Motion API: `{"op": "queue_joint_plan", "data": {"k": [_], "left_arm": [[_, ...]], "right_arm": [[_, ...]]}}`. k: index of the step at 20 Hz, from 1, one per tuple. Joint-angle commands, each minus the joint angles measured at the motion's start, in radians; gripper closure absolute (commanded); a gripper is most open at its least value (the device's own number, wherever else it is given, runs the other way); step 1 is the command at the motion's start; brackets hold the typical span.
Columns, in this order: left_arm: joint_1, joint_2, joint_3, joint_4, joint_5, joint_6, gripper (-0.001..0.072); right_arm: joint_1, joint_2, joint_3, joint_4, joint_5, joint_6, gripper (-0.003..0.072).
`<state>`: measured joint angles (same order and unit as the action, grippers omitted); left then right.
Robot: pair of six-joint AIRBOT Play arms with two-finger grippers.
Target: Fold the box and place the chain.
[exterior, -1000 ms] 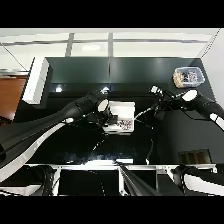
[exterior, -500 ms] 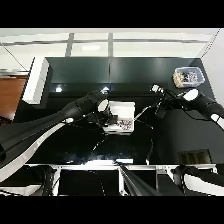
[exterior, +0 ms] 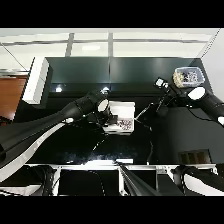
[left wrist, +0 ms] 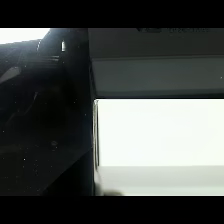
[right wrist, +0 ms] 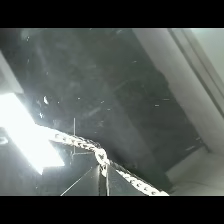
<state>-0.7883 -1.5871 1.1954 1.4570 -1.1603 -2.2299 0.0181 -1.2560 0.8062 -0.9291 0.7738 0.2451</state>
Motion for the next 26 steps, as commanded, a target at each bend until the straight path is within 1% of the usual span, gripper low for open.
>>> {"op": "queue_joint_plan", "data": {"k": [1,3,5,8,11,13,20,24,26], "left_arm": [[0.001,0.0,0.0,0.0,0.0,0.0,0.0679],[0.001,0.0,0.0,0.0,0.0,0.0,0.0679],[0.001,0.0,0.0,0.0,0.0,0.0,0.0679],[0.001,0.0,0.0,0.0,0.0,0.0,0.0679],[0.001,0.0,0.0,-0.001,0.0,0.0,0.0679],[0.001,0.0,0.0,0.0,0.0,0.0,0.0679],[0.001,0.0,0.0,0.0,0.0,0.0,0.0679],[0.001,0.0,0.0,0.0,0.0,0.0,0.0679],[0.001,0.0,0.0,0.0,0.0,0.0,0.0679]], "right_arm": [[0.0,0.095,0.042,-0.035,0.137,0.183,0.0677],[0.0,0.166,0.098,-0.032,0.285,0.294,0.0675],[0.0,0.241,0.161,-0.023,0.406,0.4,0.0675],[0.0,0.32,0.24,0.023,0.509,0.488,0.0676],[0.0,0.33,0.277,0.131,0.588,0.534,0.0676],[0.001,0.331,0.28,0.238,0.604,0.538,0.0675],[0.001,0.331,0.28,0.655,0.603,0.549,0.0675],[0.001,0.331,0.281,0.811,0.603,0.549,0.0672],[0.001,0.331,0.301,0.825,0.602,0.561,0.0672]]}}
